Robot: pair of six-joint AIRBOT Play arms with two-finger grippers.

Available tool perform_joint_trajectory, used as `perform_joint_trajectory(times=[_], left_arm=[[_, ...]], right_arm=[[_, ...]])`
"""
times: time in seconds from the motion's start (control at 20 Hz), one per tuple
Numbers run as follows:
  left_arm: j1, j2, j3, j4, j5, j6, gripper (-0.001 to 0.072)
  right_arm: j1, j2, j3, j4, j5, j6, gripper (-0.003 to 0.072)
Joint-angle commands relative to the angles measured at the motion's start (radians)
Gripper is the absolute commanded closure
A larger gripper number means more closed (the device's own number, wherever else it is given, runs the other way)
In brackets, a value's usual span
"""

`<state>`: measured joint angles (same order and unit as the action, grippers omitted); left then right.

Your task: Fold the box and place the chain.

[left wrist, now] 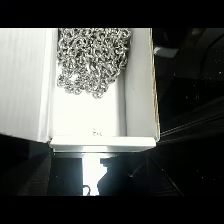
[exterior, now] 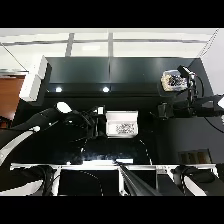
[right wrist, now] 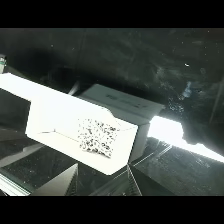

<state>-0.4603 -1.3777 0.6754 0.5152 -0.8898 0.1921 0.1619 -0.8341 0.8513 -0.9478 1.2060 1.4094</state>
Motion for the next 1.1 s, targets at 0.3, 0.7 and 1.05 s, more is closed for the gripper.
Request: perform_joint_trajectory(times=[0.3, 0.7, 1.05], left_arm=[[-0.016, 0.001, 0.012, -0.003, 0.048, -0.005, -0.0001], [-0.081, 0.001, 0.018, -0.002, 0.101, 0.002, 0.0], [-0.082, 0.001, 0.018, -0.003, 0.1, -0.006, 0.0342]], right_arm=[[0.0, 0.0, 0.0, 0.001, 0.002, 0.0, 0.031], [0.0, 0.0, 0.0, 0.001, 0.002, 0.0, 0.031], [0.0, -0.002, 0.0, -0.032, -0.011, -0.005, 0.0023]])
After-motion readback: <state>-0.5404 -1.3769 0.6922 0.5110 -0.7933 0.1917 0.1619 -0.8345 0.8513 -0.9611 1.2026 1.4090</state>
